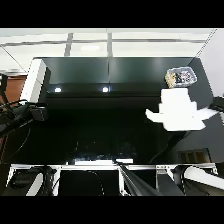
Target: Fold the box and place the chain.
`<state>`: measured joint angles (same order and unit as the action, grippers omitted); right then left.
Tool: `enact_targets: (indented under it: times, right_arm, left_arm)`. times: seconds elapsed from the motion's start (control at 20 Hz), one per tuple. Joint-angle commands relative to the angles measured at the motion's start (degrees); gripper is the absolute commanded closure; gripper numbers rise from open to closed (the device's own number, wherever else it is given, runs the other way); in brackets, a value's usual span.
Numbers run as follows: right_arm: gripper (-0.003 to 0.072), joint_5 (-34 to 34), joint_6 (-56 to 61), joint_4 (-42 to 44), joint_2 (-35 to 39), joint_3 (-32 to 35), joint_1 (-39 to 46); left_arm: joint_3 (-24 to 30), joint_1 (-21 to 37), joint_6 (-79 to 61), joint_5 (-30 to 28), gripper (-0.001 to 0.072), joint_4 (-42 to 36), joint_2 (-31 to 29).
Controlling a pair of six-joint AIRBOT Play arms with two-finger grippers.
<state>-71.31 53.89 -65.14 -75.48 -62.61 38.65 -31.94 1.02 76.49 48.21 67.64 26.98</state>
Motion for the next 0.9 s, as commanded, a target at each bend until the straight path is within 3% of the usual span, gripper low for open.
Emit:
enact_targets:
  times: [0.0,0.05,0.15,0.25,0.5,0.65,0.75,0.85]
  right_arm:
    - [0.0668,3.9,0.6,12.5,10.9,9.9,-7.5]
    - [0.0668,6.2,1.1,16.3,14.3,14.2,-10.3]
    - [0.0668,13.5,1.3,23.8,21.2,23.6,-17.5]
    - [0.0667,22.2,2.9,28.4,26.0,31.8,-26.6]
    - [0.0667,39.0,8.3,30.6,27.1,40.2,-48.3]
    - [0.0667,41.1,9.9,30.7,27.1,40.3,-53.5]
    - [0.0667,40.7,9.9,30.6,27.1,40.3,-55.0]
    - [0.0667,40.7,9.9,30.6,27.1,40.3,-55.6]
  left_arm:
    - [0.0,0.0,0.0,0.5,0.0545,-3.8,1.0]
    - [0.1,0.0,0.0,0.4,0.0481,-5.4,1.8]
    - [0.6,-0.2,-0.5,0.3,0.0453,-10.1,4.5]
    - [1.1,-2.7,-2.9,0.3,-0.0004,-13.9,9.6]
    - [-3.3,-9.7,-13.7,0.5,-0.0004,-29.1,30.9]
    - [-8.2,-7.9,-28.9,10.1,-0.0004,-48.5,46.3]
    - [-12.1,-8.2,-32.5,17.0,-0.0004,-51.1,55.2]
    - [-15.8,-9.0,-32.8,19.5,-0.0003,-50.1,61.4]
